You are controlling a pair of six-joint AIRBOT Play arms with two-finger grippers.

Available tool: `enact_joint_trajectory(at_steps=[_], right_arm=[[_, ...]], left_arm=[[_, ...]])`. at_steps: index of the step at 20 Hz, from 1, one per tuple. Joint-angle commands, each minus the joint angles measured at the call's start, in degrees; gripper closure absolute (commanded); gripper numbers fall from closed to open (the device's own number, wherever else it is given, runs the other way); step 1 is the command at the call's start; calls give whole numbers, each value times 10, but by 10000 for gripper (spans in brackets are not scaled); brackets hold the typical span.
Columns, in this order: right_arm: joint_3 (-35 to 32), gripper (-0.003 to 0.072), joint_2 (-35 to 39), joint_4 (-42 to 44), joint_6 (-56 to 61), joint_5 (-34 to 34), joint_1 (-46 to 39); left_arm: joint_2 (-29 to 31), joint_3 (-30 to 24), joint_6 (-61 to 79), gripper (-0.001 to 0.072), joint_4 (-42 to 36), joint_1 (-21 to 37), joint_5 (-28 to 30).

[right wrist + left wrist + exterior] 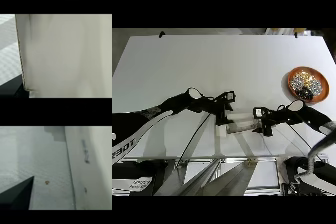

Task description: Fold the box and place the chain.

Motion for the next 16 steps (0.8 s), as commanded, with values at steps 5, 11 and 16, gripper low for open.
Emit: enact_joint_trajectory(at_steps=[5, 11, 16], right_arm=[[0, 246, 0, 2, 4, -9, 0], [0, 246, 0, 2, 4, -9, 0], [0, 246, 0, 2, 4, -9, 0]], left_arm=[[86, 0, -208, 18, 226, 16, -14], [206, 0, -348, 289, 358, 9, -95], [234, 0, -369, 710, 343, -80, -149]])
